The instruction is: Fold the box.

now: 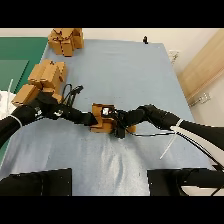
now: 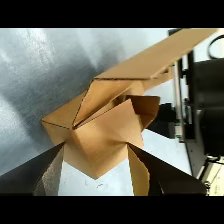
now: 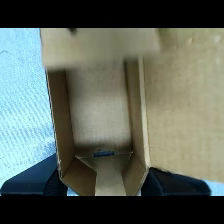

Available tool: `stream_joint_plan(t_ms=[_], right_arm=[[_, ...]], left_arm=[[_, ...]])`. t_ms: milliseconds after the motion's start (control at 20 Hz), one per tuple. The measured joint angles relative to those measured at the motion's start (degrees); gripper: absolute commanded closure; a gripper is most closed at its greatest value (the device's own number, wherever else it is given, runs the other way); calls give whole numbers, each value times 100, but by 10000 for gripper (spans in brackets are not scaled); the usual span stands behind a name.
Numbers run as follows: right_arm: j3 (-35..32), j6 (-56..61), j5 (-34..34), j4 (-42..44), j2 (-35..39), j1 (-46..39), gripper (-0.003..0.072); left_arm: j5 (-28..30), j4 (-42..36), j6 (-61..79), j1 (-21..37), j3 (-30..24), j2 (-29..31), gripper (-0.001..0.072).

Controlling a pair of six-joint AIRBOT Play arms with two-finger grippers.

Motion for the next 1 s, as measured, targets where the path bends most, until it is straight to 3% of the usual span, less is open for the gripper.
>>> stream_joint_plan(t_ms=[450,600,800,850,900,1000], right_arm=[[0,7,-4,4,0,0,315],[0,-2,-4,-2,0,0,315],[0,-2,-4,2,0,0,316],[0,0,-4,0,0,2,315],[0,-2,-4,0,0,0,316],[0,0,-4,0,0,2,315]], left_arm=[[573,2970,-3501,-1386,785,-15,128],[560,4026,-4581,-1773,986,-181,127],[282,4664,-5536,-2033,1211,-476,129],[304,4765,-5702,-2057,1255,-527,147],[256,4841,-5834,-2081,1283,-562,287],[240,4896,-6037,-2118,1331,-608,304]])
